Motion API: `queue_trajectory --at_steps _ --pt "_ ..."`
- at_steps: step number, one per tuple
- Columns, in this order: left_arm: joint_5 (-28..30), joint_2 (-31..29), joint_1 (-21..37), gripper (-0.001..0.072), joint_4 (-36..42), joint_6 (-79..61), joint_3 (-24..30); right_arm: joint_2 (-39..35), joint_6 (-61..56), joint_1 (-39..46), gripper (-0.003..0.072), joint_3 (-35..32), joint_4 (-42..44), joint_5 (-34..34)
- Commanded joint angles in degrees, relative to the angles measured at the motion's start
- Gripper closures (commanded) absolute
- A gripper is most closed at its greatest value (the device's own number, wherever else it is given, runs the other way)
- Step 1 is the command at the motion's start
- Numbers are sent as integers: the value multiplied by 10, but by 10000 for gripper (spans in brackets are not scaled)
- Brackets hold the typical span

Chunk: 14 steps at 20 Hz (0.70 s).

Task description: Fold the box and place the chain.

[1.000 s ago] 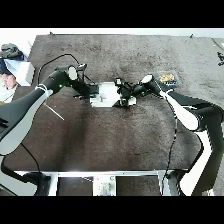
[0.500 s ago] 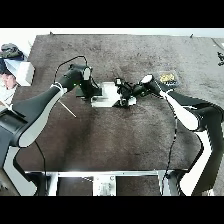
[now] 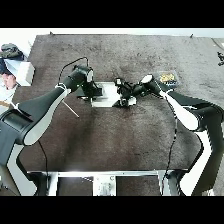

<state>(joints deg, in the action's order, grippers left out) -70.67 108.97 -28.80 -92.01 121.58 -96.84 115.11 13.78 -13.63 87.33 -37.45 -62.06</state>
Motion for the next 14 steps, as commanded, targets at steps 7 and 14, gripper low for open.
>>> queue_trajectory --at_steps 7,14 --pt "9 1 0 528 -9 11 -2 0 1 0 249 0 0 0" --pt "-52 -3 0 216 30 -153 -44 0 1 0 248 0 0 0"
